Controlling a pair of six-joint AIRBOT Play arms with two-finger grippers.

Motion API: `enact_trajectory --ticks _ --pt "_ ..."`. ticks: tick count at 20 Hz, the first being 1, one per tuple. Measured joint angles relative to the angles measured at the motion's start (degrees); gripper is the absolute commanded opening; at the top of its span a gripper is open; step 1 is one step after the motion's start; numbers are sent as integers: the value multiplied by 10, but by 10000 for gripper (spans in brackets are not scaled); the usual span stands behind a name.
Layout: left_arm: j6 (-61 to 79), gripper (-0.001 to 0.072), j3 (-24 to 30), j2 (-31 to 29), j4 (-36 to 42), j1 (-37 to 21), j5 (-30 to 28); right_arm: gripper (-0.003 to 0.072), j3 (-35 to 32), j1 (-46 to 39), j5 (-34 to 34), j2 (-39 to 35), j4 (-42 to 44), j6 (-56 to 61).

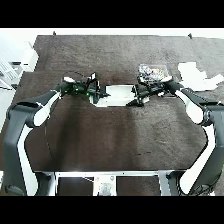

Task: Fold the box and place the chain.

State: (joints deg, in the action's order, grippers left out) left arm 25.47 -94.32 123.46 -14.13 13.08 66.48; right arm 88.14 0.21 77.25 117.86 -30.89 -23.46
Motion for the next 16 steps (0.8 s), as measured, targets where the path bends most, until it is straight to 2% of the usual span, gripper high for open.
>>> enact_trajectory --ticks 16 --pt "0 21 0 0 0 0 0 673 1 -2 0 3 3 -29"
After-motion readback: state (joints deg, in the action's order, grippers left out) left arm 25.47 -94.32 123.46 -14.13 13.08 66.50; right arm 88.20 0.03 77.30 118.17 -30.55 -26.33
